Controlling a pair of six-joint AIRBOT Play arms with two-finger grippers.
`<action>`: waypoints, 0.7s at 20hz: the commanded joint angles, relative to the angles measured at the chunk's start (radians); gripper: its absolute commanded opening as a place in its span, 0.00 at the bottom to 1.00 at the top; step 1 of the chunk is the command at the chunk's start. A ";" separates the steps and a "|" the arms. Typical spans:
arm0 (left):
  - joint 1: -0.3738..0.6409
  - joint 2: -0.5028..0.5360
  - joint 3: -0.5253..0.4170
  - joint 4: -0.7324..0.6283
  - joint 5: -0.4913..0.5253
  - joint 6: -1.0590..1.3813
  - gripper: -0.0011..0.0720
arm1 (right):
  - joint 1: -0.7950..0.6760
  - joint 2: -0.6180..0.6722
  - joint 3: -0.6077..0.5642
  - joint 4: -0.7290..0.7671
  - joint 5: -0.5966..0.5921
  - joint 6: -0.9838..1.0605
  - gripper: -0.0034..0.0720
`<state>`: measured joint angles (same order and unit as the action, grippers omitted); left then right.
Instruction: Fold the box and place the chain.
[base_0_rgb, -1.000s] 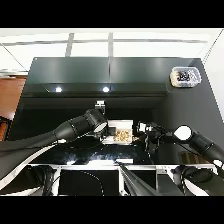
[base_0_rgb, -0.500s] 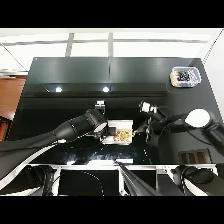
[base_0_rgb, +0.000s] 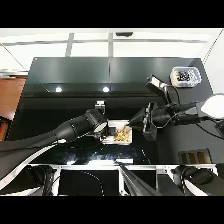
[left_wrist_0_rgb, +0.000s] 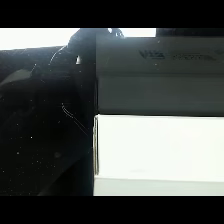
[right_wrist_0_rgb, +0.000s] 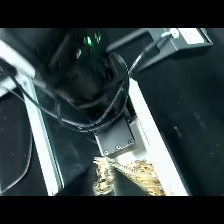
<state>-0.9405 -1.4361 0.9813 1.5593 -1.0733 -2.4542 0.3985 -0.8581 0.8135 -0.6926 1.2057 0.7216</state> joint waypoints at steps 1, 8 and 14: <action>0.001 -0.001 0.000 0.000 0.003 0.001 0.06 | 0.008 -0.014 -0.020 -0.044 -0.021 0.089 0.78; 0.001 0.020 0.008 -0.005 -0.012 0.015 0.26 | -0.191 -0.001 -0.008 -0.117 0.143 0.139 0.78; 0.002 0.161 0.043 0.009 -0.117 0.184 0.69 | -0.300 0.000 -0.008 -0.117 0.176 0.139 0.78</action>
<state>-0.9401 -1.3426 1.0153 1.5581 -1.1217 -2.3867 0.1471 -0.8585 0.8043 -0.8078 1.3582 0.8570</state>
